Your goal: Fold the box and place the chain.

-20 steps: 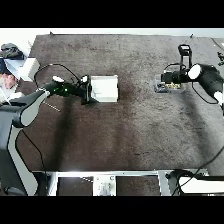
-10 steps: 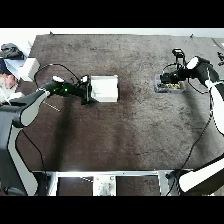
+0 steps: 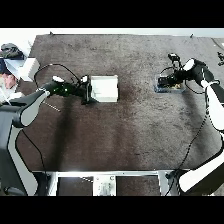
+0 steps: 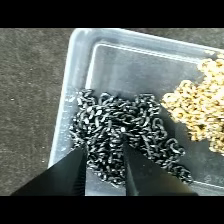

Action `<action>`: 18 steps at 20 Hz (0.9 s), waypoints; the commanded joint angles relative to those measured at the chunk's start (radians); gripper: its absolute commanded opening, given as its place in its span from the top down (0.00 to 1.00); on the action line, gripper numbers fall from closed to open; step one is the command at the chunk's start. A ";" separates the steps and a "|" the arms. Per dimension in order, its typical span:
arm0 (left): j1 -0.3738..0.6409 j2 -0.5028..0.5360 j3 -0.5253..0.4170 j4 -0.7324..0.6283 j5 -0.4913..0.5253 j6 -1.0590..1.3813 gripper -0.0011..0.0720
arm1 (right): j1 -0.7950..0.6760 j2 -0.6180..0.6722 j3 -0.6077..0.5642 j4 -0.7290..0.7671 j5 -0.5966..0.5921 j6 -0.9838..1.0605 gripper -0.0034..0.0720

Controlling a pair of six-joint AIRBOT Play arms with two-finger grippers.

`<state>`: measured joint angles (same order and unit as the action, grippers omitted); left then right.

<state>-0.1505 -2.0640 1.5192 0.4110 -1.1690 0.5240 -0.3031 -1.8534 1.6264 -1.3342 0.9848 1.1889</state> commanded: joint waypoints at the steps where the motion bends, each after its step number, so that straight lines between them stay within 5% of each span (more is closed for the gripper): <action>1: 0.000 0.000 0.000 0.000 0.000 0.000 0.43 | 0.000 -0.006 0.001 -0.031 0.002 0.012 0.67; 3: 0.000 0.000 0.000 0.000 0.000 0.000 0.43 | 0.000 -0.013 0.001 -0.023 -0.005 0.012 0.67; 5: 0.000 0.000 0.000 0.000 0.000 0.000 0.43 | 0.001 -0.024 0.001 -0.015 -0.005 0.012 0.86; 8: 0.000 0.000 0.000 0.000 0.000 0.000 0.43 | 0.001 -0.014 0.002 -0.003 -0.004 0.012 0.96; 18: 0.000 0.000 0.000 0.000 0.000 0.000 0.43 | 0.023 0.369 0.002 0.053 0.051 -0.025 0.96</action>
<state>-0.1505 -2.0640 1.5192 0.4107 -1.1694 0.5240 -0.2935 -1.6085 1.6268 -1.3006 1.0195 1.1919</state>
